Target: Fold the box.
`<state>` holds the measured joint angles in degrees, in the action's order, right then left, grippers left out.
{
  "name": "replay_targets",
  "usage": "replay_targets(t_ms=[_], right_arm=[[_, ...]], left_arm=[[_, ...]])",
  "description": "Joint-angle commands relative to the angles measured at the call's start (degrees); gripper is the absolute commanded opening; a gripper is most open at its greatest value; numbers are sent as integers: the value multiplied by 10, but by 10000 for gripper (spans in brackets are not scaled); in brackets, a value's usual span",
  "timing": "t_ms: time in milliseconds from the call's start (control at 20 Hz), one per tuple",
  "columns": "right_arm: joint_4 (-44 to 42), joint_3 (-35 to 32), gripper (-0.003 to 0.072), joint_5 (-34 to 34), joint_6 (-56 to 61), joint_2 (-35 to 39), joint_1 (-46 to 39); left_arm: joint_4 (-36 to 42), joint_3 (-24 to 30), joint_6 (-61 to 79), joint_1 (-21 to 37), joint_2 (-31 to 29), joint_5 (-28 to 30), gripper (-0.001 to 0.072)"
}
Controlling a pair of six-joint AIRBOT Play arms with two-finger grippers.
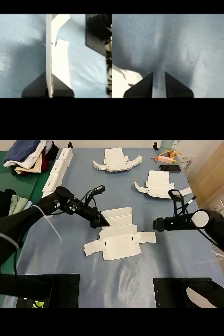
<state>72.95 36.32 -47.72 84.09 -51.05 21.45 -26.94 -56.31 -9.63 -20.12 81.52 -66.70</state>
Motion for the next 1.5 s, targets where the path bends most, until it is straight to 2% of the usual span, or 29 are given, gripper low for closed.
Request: replay_targets(t_ms=[0, 250, 450, 650, 950, 1200, 1450], right_arm=[[49, 27, 243, -8, 43, 0, -4], [48, 27, 242, 3, 50, 0, -4], [48, 27, 242, 14, 50, 0, -4], [46, 26, 242, 14, 50, 0, -4], [42, 26, 242, 13, 50, 0, -4], [42, 26, 242, 13, 50, 0, -4], [42, 26, 242, 13, 50, -1, -4]], left_arm=[[-2, 51, 77, -43, -66, 113, 7], [30, 154, 187, -111, -142, 242, 8], [59, 198, 239, -157, -154, 264, 8], [59, 220, 239, -163, -154, 295, 12], [37, 202, 199, -161, -155, 296, 13], [5, 179, 141, -130, -155, 216, 12], [7, 178, 148, -131, -145, 208, 12]])
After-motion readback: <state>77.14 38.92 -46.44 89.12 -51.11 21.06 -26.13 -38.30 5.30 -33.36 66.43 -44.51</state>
